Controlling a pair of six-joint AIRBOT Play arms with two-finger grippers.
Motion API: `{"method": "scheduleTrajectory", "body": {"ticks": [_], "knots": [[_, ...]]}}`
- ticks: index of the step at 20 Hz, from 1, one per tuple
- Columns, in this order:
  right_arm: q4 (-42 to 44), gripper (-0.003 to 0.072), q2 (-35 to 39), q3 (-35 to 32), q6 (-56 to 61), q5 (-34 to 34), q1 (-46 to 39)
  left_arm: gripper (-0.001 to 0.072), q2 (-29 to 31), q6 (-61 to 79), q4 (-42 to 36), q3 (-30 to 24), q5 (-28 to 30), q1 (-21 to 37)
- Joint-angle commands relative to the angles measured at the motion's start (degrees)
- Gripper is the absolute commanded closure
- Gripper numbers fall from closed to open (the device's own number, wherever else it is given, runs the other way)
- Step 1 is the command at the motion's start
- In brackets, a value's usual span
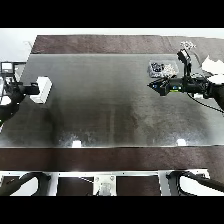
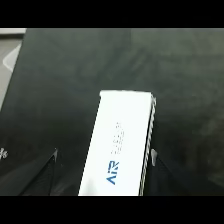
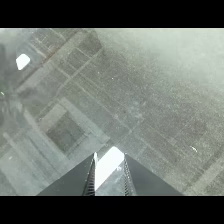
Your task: Fold the box and place the chain.
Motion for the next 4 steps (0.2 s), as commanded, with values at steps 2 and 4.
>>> {"method": "scheduleTrajectory", "body": {"ticks": [2,4], "knots": [[0.0,0.0456,0.0,0.0,0.0,0.0,0.0,-0.0011,6.0,-0.1,0.0,0.0,-4.0,0.0],[0.0,0.0456,0.0,0.0,0.0,0.0,0.0,-0.0011,7.0,-0.2,0.0,0.0,-7.3,0.0]]}}
